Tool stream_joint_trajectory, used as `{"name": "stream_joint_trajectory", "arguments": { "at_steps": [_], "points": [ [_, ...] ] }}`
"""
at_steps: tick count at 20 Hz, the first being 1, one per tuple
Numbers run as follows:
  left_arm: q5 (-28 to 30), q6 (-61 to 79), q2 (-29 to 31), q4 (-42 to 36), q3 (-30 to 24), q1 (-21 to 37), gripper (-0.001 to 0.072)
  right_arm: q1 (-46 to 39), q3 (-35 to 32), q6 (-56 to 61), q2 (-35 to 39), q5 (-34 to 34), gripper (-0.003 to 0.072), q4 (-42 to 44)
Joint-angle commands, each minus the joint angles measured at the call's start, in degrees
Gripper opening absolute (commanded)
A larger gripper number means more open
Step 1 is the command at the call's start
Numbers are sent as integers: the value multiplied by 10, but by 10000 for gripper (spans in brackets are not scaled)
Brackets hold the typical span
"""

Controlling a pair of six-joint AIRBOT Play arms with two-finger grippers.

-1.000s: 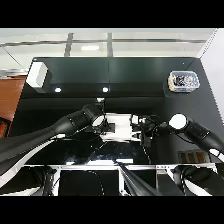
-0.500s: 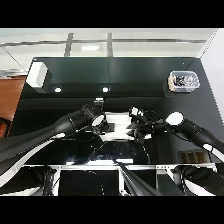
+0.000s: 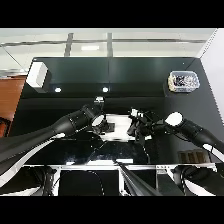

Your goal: Fold the box and place the chain.

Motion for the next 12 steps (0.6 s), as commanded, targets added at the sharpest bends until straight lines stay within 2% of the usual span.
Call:
{"name": "stream_joint_trajectory", "arguments": {
  "at_steps": [1,4,6,8,10,12],
  "points": [
    [-1,-1,0,0,0,0,26,-8,17,190,21,43,14,-63],
    [-1,-1,0,0,0,0,27,-75,79,486,82,139,14,-192],
    [-1,-1,0,0,0,0,27,-167,98,592,117,178,14,-236],
    [-1,-1,0,0,0,0,26,-275,87,656,122,185,15,-251],
    [0,-1,0,0,0,0,26,-361,47,723,121,158,14,-250],
    [0,-1,0,0,0,0,26,-404,-2,757,117,149,15,-242]
  ]
}}
